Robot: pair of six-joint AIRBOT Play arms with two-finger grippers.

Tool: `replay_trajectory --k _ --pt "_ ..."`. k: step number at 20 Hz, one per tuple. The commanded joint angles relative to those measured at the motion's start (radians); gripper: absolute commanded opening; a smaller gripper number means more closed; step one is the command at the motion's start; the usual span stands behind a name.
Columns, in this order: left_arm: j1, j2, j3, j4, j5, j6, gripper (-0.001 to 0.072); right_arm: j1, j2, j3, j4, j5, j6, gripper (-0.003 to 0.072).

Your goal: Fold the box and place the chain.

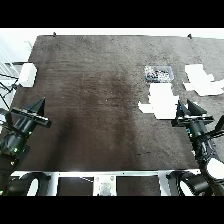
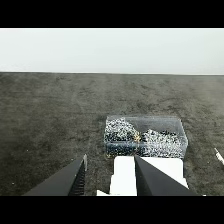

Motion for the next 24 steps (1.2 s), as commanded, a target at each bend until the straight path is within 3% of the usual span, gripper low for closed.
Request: replay_trajectory --k 1,4,5,7,11,14,17,19,21,24 --pt "0.0 0.001 0.0 0.0 0.0 0.0 0.0021 0.0 0.0 0.0 0.0 0.0 0.0 0.0353" --pt "0.0 0.001 0.0 0.0 0.0 0.0 0.0021 0.002 0.0 0.0 0.002 0.002 0.007 0.0364" --pt "0.0 0.001 0.0 0.0 0.0 0.0 0.0021 -0.001 0.0 0.006 -0.008 0.0 -0.001 0.0454" --pt "0.0 0.001 0.0 0.0 0.0 0.0 0.0021 -0.029 -0.01 0.034 0.003 0.0 0.0 0.0465" --pt "0.0 0.001 0.0 0.0 0.0 0.0 0.0021 -0.22 -0.214 0.187 0.005 0.063 0.004 0.0465" --pt "0.0 0.001 0.0 0.0 0.0 0.0 0.0021 -0.476 -0.481 0.362 0.003 0.335 0.004 0.0466" --pt "0.0 0.001 0.0 0.0 0.0 0.0 0.002 -0.831 -0.777 0.6 -0.086 0.836 0.127 0.0471" --pt "0.0 0.001 0.0 0.0 0.0 0.0 0.002 -1.0 -0.935 0.77 -0.183 1.093 0.201 0.0525" --pt "0.0 0.001 0.0 0.0 0.0 0.0 0.002 -1.086 -1.064 0.925 -0.237 1.22 0.275 0.0546" --pt "0.0 0.001 0.0 0.0 0.0 0.0 0.0021 -1.097 -1.279 1.167 -0.41 1.422 0.378 0.0546"
